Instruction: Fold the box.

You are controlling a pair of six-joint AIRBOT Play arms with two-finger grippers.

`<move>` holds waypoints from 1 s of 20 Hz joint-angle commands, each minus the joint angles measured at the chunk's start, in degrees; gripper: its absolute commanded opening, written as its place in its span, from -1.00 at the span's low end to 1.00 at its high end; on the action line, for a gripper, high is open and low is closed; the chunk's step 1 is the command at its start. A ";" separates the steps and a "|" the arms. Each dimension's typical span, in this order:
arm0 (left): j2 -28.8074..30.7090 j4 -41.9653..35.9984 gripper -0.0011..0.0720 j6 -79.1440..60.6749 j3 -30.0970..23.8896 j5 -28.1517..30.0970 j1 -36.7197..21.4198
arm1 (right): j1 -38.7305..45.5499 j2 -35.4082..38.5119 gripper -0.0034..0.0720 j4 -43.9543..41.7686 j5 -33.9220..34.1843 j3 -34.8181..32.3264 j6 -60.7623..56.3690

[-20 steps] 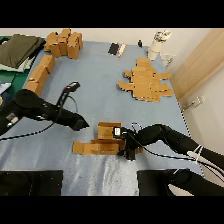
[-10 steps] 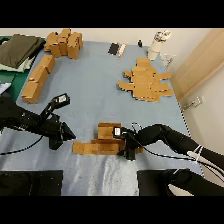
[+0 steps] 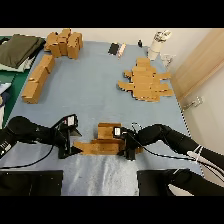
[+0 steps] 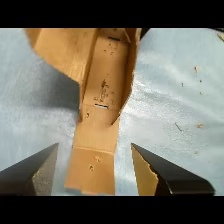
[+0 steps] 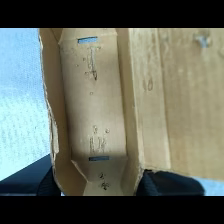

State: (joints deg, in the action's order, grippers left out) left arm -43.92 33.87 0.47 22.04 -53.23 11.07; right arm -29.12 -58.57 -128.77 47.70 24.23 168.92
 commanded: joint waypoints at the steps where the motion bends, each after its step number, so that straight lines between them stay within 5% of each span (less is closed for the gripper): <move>1: -0.55 -1.55 0.96 -5.79 -2.25 9.97 5.70 | -0.02 -0.04 0.61 -0.02 0.00 0.00 0.00; 7: -6.73 -3.87 0.96 -6.10 -2.23 12.76 11.89 | -0.02 -0.04 0.61 -0.02 0.02 0.00 0.00; 12: -10.71 -14.10 0.95 -13.05 -2.21 14.34 15.06 | -0.02 -0.04 0.62 -0.02 0.02 0.00 0.00; 18: -12.52 -14.60 0.94 -13.05 -2.21 16.50 16.11 | -0.02 -0.04 0.61 -0.02 0.02 0.00 0.00; 20: -12.55 -14.60 0.15 -13.09 -2.21 17.70 16.11 | -0.02 -0.04 0.61 -0.02 0.02 -0.02 0.00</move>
State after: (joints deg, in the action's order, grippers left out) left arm -56.10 19.92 -12.27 19.86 -36.97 26.94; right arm -29.12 -58.57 -128.77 47.72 24.23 168.92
